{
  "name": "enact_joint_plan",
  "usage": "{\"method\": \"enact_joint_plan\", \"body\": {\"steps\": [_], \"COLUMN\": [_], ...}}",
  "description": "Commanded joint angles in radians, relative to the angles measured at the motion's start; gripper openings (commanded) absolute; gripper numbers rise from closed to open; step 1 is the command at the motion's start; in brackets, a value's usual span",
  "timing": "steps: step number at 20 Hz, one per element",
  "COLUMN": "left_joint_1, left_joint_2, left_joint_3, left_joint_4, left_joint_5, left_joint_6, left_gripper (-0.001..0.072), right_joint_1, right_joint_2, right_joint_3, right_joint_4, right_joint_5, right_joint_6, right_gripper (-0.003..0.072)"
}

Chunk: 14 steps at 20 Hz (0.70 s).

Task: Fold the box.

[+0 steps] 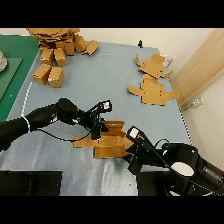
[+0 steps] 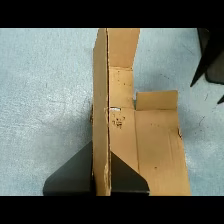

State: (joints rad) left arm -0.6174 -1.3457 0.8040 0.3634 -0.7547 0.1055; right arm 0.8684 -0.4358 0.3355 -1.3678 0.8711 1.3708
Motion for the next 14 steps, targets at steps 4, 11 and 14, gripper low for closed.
{"method": "enact_joint_plan", "body": {"steps": [4,11,14], "left_joint_1": [0.001,0.0,0.0], "left_joint_2": [-0.001,-0.001,-0.001], "left_joint_3": [-0.001,-0.001,-0.001], "left_joint_4": [0.0,0.0,0.0], "left_joint_5": [0.0,-0.005,-0.004], "left_joint_6": [0.0,0.0,0.0], "left_gripper": [0.0013,0.0013,0.0013], "right_joint_1": [0.13,0.131,0.13], "right_joint_2": [-0.128,-0.337,-0.346], "right_joint_3": [-0.025,-0.021,-0.021], "right_joint_4": [-0.095,-0.165,-0.252], "right_joint_5": [-0.15,-0.292,-0.306], "right_joint_6": [-0.361,-0.395,-0.36], "right_gripper": [0.0479,0.0479,0.048]}}
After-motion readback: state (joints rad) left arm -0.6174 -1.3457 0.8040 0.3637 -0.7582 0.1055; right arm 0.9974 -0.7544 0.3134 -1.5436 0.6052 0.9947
